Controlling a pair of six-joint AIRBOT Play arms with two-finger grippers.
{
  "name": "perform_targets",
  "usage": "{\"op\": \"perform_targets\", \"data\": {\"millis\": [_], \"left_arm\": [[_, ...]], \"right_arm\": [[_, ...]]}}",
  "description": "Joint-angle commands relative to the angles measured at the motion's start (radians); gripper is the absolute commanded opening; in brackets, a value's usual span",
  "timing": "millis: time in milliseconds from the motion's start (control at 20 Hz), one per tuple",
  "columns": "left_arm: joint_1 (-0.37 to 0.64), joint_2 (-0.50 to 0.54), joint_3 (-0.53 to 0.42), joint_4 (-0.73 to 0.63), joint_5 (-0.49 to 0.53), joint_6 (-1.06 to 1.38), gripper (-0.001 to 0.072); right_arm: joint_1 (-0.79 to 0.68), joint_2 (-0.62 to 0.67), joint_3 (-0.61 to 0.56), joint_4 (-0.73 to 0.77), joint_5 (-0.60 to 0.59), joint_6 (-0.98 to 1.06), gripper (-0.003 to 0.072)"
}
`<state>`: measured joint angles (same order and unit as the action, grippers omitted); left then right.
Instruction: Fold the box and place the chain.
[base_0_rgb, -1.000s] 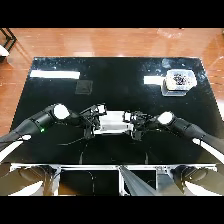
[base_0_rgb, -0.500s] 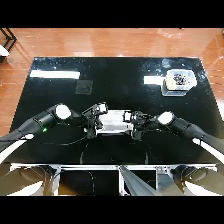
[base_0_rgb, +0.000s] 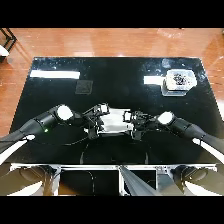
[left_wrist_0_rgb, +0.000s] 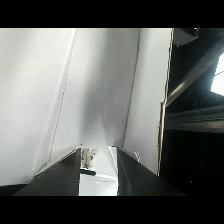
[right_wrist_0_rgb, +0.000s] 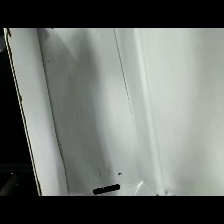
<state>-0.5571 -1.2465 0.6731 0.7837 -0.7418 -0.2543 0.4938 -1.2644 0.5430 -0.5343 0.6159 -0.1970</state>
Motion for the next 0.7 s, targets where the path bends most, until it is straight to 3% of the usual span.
{"op": "perform_targets", "data": {"millis": [0, 50, 100, 150, 200, 250, 350, 450, 650], "left_arm": [[-0.001, -0.001, 0.0, 0.002, 0.0, 0.001, 0.0228], [-0.001, -0.001, 0.0, 0.002, 0.002, 0.0, 0.0249], [-0.001, -0.001, 0.0, 0.0, 0.002, 0.0, 0.0393], [-0.001, -0.001, 0.0, 0.0, 0.001, 0.0, 0.044], [-0.001, -0.001, 0.0, 0.0, 0.001, 0.0, 0.0435], [-0.001, -0.001, 0.0, 0.0, 0.001, 0.0, 0.0378], [-0.001, 0.0, 0.0, 0.001, -0.006, 0.0, 0.0131], [0.005, 0.006, 0.003, 0.018, -0.034, -0.017, 0.0023], [0.08, 0.135, 0.003, 0.173, -0.15, -0.229, 0.0021]], "right_arm": [[0.001, 0.0, 0.001, 0.0, 0.0, 0.0, 0.0307], [0.001, 0.0, 0.001, 0.0, 0.0, -0.001, 0.0307], [0.001, 0.0, 0.001, 0.0, 0.0, -0.001, 0.0307], [0.001, 0.0, 0.001, 0.0, 0.0, 0.0, 0.0307], [0.001, 0.0, 0.001, 0.0, 0.0, 0.0, 0.0307], [0.001, 0.0, 0.001, 0.0, 0.0, 0.0, 0.0307], [0.001, 0.0, 0.001, 0.0, 0.0, -0.001, 0.0307], [0.001, 0.0, 0.001, 0.0, 0.0, 0.0, 0.0307], [0.001, 0.0, 0.001, 0.0, 0.0, 0.0, 0.0307]]}}
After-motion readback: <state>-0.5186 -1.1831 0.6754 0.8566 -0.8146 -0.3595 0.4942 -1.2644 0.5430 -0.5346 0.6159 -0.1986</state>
